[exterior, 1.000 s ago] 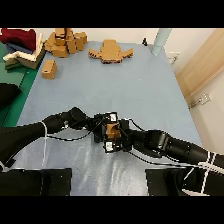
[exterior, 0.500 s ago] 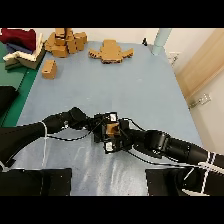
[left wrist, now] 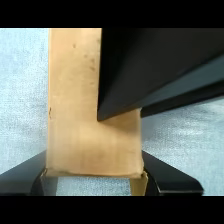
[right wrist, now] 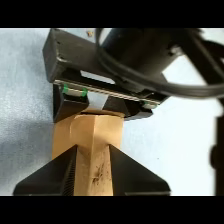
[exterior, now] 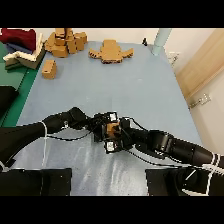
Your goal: Fold the box.
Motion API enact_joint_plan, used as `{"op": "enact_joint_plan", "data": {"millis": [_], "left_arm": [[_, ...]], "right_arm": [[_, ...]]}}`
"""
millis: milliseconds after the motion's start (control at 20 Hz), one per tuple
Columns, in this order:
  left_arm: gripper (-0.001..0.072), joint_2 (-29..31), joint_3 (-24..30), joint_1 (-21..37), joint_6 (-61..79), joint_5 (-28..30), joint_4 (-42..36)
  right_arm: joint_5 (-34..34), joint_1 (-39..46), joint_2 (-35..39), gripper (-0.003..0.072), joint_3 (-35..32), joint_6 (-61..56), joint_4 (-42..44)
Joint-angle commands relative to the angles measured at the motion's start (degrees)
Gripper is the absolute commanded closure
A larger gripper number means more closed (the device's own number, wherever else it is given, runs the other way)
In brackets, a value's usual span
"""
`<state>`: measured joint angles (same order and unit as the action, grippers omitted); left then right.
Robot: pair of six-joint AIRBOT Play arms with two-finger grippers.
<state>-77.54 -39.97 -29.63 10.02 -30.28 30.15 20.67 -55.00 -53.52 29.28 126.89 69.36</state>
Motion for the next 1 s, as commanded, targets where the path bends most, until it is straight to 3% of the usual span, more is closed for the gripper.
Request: {"op": "enact_joint_plan", "data": {"millis": [0,950], "left_arm": [[0.0385,0.0,0.0,0.0,0.0,-0.2,0.0],[0.0385,0.0,0.0,0.0,0.0,-0.2,0.0]], "right_arm": [[1.6,0.0,1.3,0.0397,0.0,0.0,0.2],[0.3,0.0,1.4,0.0399,0.1,0.0,0.6]]}}
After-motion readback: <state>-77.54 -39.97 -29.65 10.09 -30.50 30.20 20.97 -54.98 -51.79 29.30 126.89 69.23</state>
